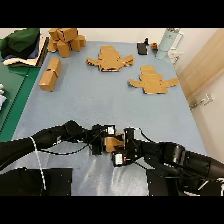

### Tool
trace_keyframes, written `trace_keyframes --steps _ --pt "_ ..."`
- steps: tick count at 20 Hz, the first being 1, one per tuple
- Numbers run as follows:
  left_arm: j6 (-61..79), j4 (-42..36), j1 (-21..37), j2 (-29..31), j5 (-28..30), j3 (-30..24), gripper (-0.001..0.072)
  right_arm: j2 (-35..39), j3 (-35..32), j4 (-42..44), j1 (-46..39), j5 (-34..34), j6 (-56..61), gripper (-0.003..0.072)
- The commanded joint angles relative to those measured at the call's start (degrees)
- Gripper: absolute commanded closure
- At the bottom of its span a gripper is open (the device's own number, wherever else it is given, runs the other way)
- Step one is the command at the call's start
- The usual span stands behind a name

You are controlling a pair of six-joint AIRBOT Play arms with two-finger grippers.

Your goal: Fold the box.

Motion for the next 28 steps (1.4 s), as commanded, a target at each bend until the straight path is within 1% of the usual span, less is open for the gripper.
trace_keyframes --steps 1,3,10,13,16,19,21,22,24,25,26,28 --pt "0.0 0.0 0.0 0.0 0.0 0.0 0.0224 -1.6 0.2 0.4 1.4 1.3 -0.4 0.0262" --pt "0.0 0.0 0.0 0.0 0.0 0.0 0.0224 -1.7 0.2 1.2 3.3 -0.1 -0.3 0.0262" --pt "0.0 0.0 0.0 0.0 0.0 0.0 0.0224 -4.5 0.2 -0.1 3.0 0.1 -0.3 0.0262" --pt "0.0 0.0 0.0 0.0 0.0 0.0 0.0224 -4.5 0.7 -5.5 3.0 0.3 1.2 0.0263" --pt "0.0 0.0 0.0 0.0 0.0 0.0 0.0224 -4.5 1.1 -12.8 3.0 0.0 7.2 0.0265" --pt "0.0 0.0 0.0 0.0 0.0 0.0 0.0224 -4.5 1.1 -14.3 3.0 -0.7 8.7 0.0268" --pt "0.0 0.0 0.0 0.0 0.0 0.0 0.0224 -4.5 1.1 -14.5 3.0 -0.7 8.7 0.0301" --pt "0.0 0.0 0.0 0.0 0.0 0.0 0.0224 -4.5 1.1 -14.6 3.0 -0.8 8.7 0.0347" --pt "0.0 0.0 0.0 0.0 0.0 0.0 0.0224 -4.5 1.1 -14.7 3.0 -0.7 8.7 0.0357" --pt "0.0 0.0 0.0 0.0 0.0 0.0 0.0224 -4.4 1.1 -14.7 3.0 -0.8 8.7 0.0382" --pt "0.0 0.0 0.0 0.0 0.0 0.0 0.0224 -4.4 1.1 -14.7 3.0 -0.9 8.7 0.0427" --pt "0.0 0.0 0.0 0.0 0.0 0.0 0.0224 -4.4 1.1 -14.7 3.0 -1.0 8.7 0.0428"
